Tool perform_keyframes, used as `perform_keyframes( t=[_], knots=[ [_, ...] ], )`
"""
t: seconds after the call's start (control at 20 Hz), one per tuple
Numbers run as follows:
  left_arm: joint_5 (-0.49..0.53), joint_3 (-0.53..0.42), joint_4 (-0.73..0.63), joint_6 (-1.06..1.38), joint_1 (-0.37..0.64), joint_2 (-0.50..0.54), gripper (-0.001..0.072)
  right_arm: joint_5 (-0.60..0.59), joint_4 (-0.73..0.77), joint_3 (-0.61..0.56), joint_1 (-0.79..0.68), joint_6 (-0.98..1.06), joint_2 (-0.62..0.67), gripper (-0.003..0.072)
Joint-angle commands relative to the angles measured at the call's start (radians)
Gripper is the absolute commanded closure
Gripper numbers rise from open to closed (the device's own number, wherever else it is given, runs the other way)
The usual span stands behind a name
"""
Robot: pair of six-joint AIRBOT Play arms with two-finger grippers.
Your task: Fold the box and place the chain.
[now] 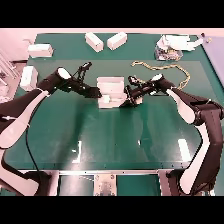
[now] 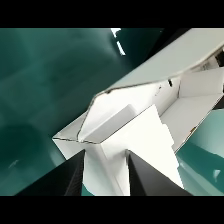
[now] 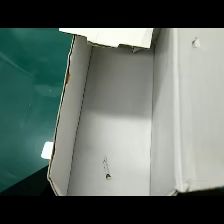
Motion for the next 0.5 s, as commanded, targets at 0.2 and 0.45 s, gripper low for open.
perform_keyframes(
  t=[0.2,0.45],
  knots=[
    [-0.048,0.07,0.117,-0.039,0.0,-0.002,0.039,-0.001,0.003,0.0,0.002,0.002,0.0,0.0188],
    [-0.094,0.078,0.014,0.037,0.032,-0.002,0.0389,-0.001,0.003,0.0,0.002,0.002,0.0,0.0189]
  ],
)
